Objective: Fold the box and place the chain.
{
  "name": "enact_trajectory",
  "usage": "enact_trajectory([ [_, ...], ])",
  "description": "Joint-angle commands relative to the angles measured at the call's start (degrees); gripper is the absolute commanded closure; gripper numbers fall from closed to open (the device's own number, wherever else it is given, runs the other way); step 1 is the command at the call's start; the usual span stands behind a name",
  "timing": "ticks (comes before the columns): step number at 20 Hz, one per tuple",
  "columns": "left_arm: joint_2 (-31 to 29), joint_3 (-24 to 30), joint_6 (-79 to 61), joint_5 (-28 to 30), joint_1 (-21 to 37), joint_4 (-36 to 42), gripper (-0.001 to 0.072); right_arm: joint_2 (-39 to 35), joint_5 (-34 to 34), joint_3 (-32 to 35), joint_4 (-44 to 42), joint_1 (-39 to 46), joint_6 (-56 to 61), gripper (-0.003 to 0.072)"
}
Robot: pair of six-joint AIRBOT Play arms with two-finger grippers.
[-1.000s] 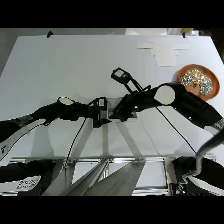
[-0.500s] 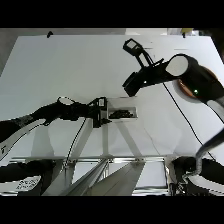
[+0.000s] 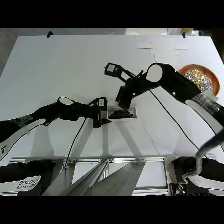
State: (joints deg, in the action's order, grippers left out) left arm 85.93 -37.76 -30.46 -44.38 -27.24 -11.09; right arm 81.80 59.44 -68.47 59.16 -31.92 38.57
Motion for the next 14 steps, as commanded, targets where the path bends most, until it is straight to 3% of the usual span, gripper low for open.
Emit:
enact_trajectory([
  [1,0.0,0.0,0.0,0.0,0.0,0.1,0.0695,0.1,4.2,0.0,0.4,-2.8,-3.3,0.0665],
  [6,0.0,0.0,0.0,0.0,0.0,0.1,0.0695,-2.6,3.4,3.2,0.6,-4.4,-8.7,0.0476],
  [14,0.0,0.0,0.0,0.0,0.0,0.1,0.0695,-3.5,-0.3,5.6,6.8,-4.4,-8.9,0.0405],
])
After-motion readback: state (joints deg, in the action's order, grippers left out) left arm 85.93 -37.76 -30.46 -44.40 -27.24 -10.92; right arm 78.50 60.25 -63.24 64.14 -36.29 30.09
